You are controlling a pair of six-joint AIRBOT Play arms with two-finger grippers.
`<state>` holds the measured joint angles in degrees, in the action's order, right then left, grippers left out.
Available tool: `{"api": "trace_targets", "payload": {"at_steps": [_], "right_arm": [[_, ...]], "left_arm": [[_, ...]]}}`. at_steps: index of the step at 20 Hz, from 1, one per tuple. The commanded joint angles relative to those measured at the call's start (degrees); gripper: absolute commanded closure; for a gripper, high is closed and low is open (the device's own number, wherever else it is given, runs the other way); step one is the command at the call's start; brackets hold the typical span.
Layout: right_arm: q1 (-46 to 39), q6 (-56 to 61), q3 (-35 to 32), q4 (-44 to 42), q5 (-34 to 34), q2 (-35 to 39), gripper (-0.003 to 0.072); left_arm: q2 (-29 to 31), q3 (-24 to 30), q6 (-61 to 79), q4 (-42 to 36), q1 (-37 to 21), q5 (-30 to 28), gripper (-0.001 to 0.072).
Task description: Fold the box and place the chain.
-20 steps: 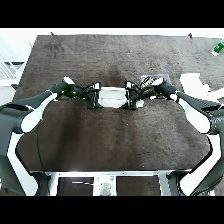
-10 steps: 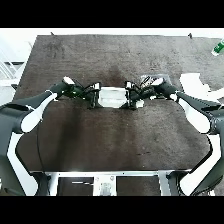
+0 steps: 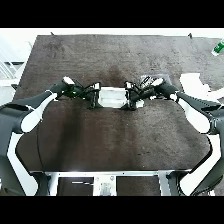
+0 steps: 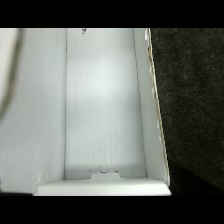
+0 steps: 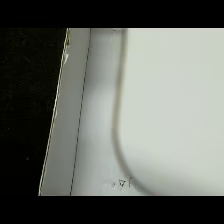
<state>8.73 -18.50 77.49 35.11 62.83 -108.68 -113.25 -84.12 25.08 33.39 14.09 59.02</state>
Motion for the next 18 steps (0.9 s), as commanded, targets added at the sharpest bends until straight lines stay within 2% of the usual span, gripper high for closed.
{"api": "trace_targets", "payload": {"at_steps": [1,6,11,15,16,18], "right_arm": [[-0.44,0.44,0.02,0.02,0.33,0.09,-0.0034],[-2.25,4.63,0.02,4.66,1.29,1.60,-0.0034],[-5.40,8.94,0.02,5.95,1.44,6.73,-0.0034],[-5.73,13.73,0.02,5.86,5.77,10.80,-0.0034],[-5.68,14.10,0.02,5.70,7.19,11.39,0.0019],[-5.68,14.05,0.02,5.33,11.28,11.96,0.0487]], "left_arm": [[0.04,-0.04,-0.02,0.00,-0.02,0.00,0.0311],[0.04,-0.02,-0.17,0.02,0.00,0.07,0.0311],[0.04,-0.02,-0.17,0.02,-0.02,0.07,0.0310],[0.04,-0.02,-0.15,0.02,-0.02,0.00,0.0311],[0.04,-0.02,-0.15,0.02,-0.02,-0.02,0.0310],[0.04,-0.02,-0.15,0.02,0.00,0.02,0.0310]]}}
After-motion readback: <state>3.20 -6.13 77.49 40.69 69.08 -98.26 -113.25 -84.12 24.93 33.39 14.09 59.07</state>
